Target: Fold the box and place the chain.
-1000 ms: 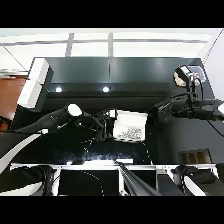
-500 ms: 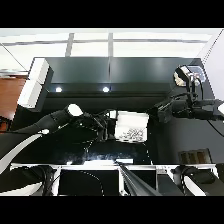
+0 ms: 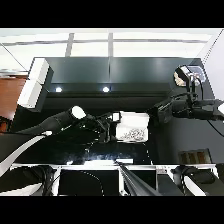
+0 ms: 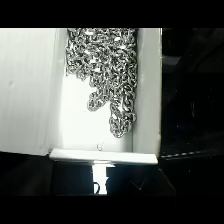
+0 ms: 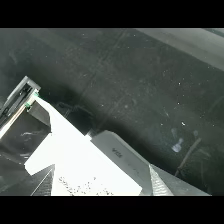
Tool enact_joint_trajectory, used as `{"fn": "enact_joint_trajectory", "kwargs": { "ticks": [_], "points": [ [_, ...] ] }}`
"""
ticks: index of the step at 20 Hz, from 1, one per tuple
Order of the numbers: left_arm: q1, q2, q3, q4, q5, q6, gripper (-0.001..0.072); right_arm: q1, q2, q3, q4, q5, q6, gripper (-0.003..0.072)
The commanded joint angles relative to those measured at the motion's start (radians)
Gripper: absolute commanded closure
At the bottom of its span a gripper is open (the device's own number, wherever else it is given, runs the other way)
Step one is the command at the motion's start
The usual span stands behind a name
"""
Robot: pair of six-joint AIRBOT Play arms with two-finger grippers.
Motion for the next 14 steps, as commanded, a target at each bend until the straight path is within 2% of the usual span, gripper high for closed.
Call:
{"fn": "enact_joint_trajectory", "kwargs": {
  "ticks": [1,2,6,11,14],
  "points": [
    [-0.002,-0.001,0.000,0.002,0.005,-0.002,0.0257,0.001,-0.001,0.000,0.000,0.000,0.000,-0.0003],
    [-0.002,-0.001,0.000,0.004,0.004,-0.002,0.0328,0.001,-0.001,0.000,0.000,0.000,0.000,-0.0004],
    [0.021,0.008,-0.001,0.014,-0.002,-0.008,0.0422,0.002,-0.001,0.000,0.000,0.001,0.011,-0.0004],
    [0.054,0.027,-0.039,0.066,-0.002,-0.005,0.0423,0.009,-0.025,0.000,-0.003,-0.005,0.108,-0.0007],
    [0.054,0.028,-0.039,0.061,-0.002,-0.004,0.0422,0.053,-0.089,0.000,-0.007,-0.100,0.108,-0.0006]
  ]
}}
